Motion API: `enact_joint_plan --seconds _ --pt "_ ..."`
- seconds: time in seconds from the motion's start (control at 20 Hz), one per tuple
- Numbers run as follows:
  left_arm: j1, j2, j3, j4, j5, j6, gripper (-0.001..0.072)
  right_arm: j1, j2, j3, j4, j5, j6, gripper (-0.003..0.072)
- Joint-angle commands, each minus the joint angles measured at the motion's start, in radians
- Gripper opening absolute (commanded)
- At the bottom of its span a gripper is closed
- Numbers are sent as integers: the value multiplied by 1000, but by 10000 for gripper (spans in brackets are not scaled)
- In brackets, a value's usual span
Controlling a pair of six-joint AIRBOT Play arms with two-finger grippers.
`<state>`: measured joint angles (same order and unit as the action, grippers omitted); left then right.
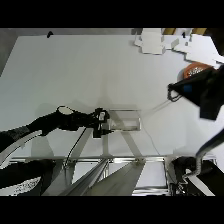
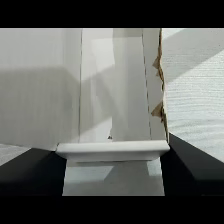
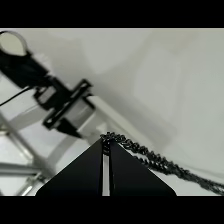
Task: Fold the box and place the chain.
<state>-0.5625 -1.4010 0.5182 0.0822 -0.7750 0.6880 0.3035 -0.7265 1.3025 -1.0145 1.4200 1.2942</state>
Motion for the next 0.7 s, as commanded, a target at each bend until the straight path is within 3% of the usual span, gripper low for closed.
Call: enact_joint_plan --seconds 0.0,0.25,0.65 --pt "0 0 1 0 0 0 97 196 5 -76 -4 -98 39 14" --pt "0 0 1 0 0 0 97 334 -14 -167 -48 -167 71 14" --pt "0 0 1 0 0 0 97 369 -53 -407 -47 -349 65 15"
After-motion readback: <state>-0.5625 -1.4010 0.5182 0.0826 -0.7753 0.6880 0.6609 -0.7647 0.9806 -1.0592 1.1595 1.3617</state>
